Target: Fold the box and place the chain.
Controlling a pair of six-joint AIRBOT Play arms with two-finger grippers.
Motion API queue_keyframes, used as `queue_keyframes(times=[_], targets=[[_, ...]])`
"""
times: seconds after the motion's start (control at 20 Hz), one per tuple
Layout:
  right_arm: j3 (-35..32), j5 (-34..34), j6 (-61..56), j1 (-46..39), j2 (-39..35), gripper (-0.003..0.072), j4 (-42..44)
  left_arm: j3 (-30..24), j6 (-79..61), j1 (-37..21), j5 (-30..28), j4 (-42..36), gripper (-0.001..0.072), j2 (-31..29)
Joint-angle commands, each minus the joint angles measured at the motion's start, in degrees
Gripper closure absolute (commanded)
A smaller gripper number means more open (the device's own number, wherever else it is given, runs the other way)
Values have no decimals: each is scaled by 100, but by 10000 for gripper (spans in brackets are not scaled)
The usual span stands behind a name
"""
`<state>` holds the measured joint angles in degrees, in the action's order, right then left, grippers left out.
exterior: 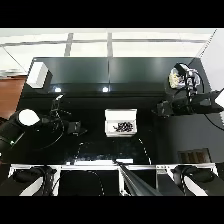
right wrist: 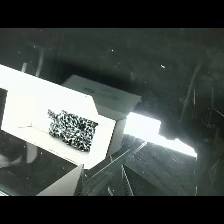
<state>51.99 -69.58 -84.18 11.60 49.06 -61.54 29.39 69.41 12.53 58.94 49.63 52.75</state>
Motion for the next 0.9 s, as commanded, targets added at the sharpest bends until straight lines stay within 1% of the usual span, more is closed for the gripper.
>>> queue_keyframes(times=[0.0, 0.05, 0.2, 0.25, 0.35, 0.4, 0.5, 0.6, 0.7, 0.8, 0.85], targets=[[-4, 42, -96, -4, 0, 394, -2, -315, -4852, -278, -118, -1982, -5, 129], [-4, 42, -107, -4, 2, 394, -2, -315, -5722, -136, -247, -1987, -4, 157], [-4, 39, -153, -4, 2, 394, 0, -313, -6931, 398, -892, -1738, -3, 256], [-4, 39, -177, -4, 2, 394, 0, -304, -7257, 643, -1110, -1543, -4, 280], [-4, 39, -236, -4, 2, 394, -2, -225, -7285, 1113, -1517, -1137, -4, 341], [-4, 46, -238, -4, 2, 394, 2, -162, -7287, 1204, -1534, -1150, -3, 433], [-4, 81, -243, -4, 2, 394, 7, 57, -7324, 1228, -1235, -1161, -3, 796], [-4, 81, -238, -4, 2, 395, -7, 280, -7416, 1217, -1086, -1106, -3, 1128], [-4, 118, -240, -4, 2, 394, -4, 450, -7453, 1217, -1139, -1104, -3, 1344], [-4, 254, -243, -4, 2, 394, -2, 472, -7523, 1154, -1333, -1108, -3, 1399], [-4, 330, -243, -4, 2, 394, -2, 472, -7523, 1091, -1311, -1108, -3, 1443]])
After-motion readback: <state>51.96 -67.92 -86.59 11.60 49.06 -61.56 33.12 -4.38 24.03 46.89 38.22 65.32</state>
